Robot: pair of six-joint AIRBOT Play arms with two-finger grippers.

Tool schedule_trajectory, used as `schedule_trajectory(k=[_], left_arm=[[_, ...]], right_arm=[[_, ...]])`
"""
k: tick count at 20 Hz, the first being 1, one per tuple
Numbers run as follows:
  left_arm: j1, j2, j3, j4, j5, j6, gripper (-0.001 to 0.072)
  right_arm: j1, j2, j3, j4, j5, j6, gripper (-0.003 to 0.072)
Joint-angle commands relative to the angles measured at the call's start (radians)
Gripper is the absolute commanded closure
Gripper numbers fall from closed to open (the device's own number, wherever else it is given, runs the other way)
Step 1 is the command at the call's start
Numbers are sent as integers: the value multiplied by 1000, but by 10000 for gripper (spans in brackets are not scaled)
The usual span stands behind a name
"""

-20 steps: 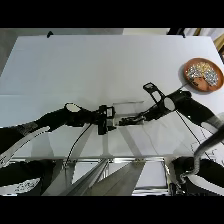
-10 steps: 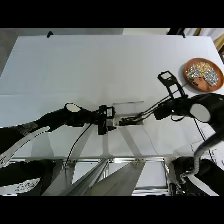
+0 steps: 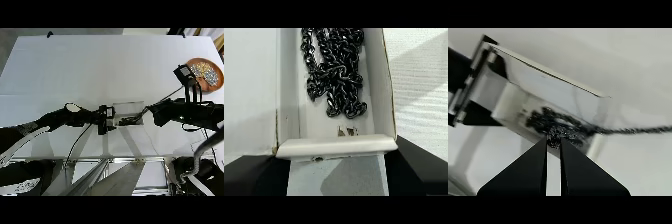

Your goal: Fold the box and place the chain.

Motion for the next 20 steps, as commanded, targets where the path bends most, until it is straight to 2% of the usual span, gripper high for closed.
schedule_trajectory(k=[1, 9, 17, 19, 20], left_arm=[[0, 1, 1, 0, 0, 0, 456], [0, 1, 1, 0, 0, 0, 456], [0, 1, 1, 0, 0, 0, 456], [0, 1, 1, 0, 0, 0, 456], [0, 1, 1, 0, 0, 0, 456]], right_arm=[[13, -48, 1, 112, -55, -58, 675], [153, -343, 1, 94, -178, -130, 675], [187, -517, 0, 7, -177, -118, 665], [187, -531, 0, 8, -179, -117, 525], [187, -532, 0, 8, -183, -117, 522]])
